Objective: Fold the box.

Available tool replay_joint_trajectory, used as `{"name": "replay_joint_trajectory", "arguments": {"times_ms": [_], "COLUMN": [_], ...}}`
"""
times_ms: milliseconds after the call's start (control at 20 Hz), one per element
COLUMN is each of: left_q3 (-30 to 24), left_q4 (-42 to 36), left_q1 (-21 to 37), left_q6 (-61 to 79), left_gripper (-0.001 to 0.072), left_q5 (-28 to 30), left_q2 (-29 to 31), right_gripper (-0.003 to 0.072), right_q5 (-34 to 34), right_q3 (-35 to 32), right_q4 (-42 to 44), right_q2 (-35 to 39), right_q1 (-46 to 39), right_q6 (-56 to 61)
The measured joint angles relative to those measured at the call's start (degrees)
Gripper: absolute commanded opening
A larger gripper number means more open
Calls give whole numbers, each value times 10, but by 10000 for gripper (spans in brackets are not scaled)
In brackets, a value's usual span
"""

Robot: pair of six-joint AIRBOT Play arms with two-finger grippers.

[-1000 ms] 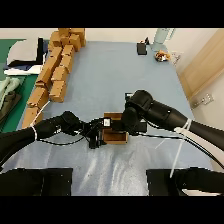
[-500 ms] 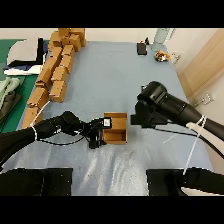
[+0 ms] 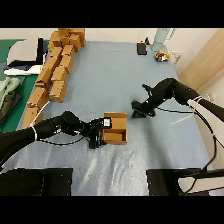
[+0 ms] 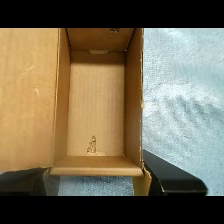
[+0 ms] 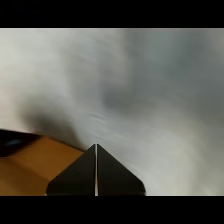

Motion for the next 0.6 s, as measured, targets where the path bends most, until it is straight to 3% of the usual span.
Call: {"name": "replay_joint_trajectory", "arguments": {"times_ms": [250, 600], "left_q3": [0, 0], "left_q4": [0, 0], "left_q1": [0, 0], "left_q6": [0, 0], "left_gripper": [527, 527], "left_q5": [0, 0], "left_q2": [0, 0], "right_gripper": [3, 3], "right_q5": [-38, -57], "right_q3": [5, -33], "right_q4": [144, 126], "right_q2": [-47, 27], "right_q1": [6, 87], "right_q6": [-211, -324]}}
